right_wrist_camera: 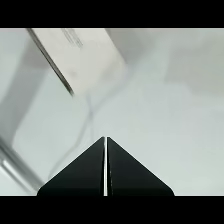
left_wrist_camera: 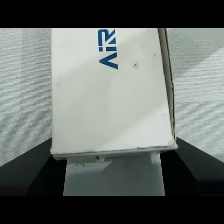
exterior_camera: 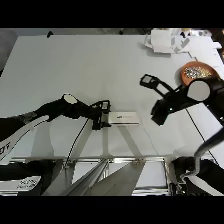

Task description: Fold the box and place the chain.

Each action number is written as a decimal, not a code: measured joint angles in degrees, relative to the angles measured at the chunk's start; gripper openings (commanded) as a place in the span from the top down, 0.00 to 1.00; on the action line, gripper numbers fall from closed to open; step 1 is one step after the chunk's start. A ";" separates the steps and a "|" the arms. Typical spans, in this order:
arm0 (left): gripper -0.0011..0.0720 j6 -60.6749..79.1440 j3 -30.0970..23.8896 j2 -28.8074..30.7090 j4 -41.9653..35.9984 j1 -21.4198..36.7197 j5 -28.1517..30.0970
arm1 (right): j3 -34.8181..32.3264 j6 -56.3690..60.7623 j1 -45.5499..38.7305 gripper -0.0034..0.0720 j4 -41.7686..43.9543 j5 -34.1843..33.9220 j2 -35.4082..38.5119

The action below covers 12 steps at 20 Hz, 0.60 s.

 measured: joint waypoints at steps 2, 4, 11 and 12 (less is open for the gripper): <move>0.80 0.00 0.00 0.00 0.04 0.00 0.00 | -0.81 6.05 -5.79 0.93 -3.08 2.99 0.59; 0.80 0.00 0.00 0.00 0.07 0.00 0.00 | -1.81 9.75 -11.76 0.93 -4.81 4.68 0.90; 0.80 0.02 0.00 0.00 0.09 0.00 0.00 | -3.34 14.25 -28.48 0.93 -8.33 4.22 1.16; 0.80 0.02 0.00 0.00 0.09 0.00 0.00 | -3.41 14.47 -29.55 0.93 -8.33 4.13 1.18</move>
